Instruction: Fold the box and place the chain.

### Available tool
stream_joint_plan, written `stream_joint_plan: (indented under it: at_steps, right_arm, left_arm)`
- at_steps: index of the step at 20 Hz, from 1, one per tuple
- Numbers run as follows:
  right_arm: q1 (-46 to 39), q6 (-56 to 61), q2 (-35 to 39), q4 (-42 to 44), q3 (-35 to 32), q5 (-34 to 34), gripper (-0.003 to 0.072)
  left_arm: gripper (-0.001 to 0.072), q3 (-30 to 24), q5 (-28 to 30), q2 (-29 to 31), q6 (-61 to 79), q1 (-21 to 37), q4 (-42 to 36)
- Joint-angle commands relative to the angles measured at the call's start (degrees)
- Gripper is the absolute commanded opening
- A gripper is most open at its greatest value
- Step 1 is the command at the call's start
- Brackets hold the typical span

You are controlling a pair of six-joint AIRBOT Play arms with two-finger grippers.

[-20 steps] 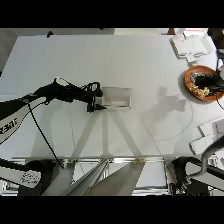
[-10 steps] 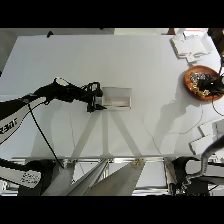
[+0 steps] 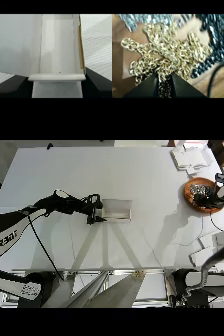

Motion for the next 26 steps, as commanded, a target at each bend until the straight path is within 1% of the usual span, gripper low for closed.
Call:
stream_joint_plan:
  at_steps: [1, 4, 7, 11, 13, 15, 19, 23, 26]
  right_arm:
    - [1.07, -2.34, 4.72, 0.61, 0.07, 0.13, 0.0008]
    - [3.85, -6.12, 10.51, 0.61, 0.07, 3.91, 0.0007]
    - [7.65, -6.25, 14.29, 0.61, 0.07, 12.44, 0.0006]
    - [14.1, -6.25, 15.26, 0.68, 0.0, 23.93, 0.0006]
    - [17.77, -6.21, 15.26, 1.16, 0.0, 26.45, 0.0006]
    - [21.64, -6.19, 15.26, 2.89, 0.0, 27.5, 0.0006]
    - [30.42, -5.84, 15.26, 6.93, 0.0, 26.58, 0.0006]
    - [38.91, -3.82, 15.13, 7.78, 0.0, 24.59, 0.0006]
    - [44.68, -1.64, 15.08, 10.36, 0.0, 21.24, 0.0006]
  left_arm:
    - [0.0336, 0.0, 0.0, 0.0, 0.0, 0.0, 0.0]
    - [0.0336, 0.0, 0.02, 0.0, 0.0, 0.0, 0.0]
    - [0.0336, 0.0, 0.02, 0.0, 0.0, 0.0, 0.0]
    - [0.0336, 0.0, 0.02, 0.0, 0.0, 0.0, 0.0]
    - [0.0336, 0.0, 0.02, 0.0, 0.0, 0.0, 0.0]
    - [0.0336, 0.0, 0.02, 0.0, 0.0, 0.0, 0.0]
    - [0.0336, 0.0, 0.02, 0.0, 0.0, 0.0, 0.0]
    - [0.0336, 0.0, 0.02, 0.0, 0.0, 0.0, 0.0]
    - [0.0336, 0.0, 0.02, 0.0, 0.0, 0.0, 0.0]
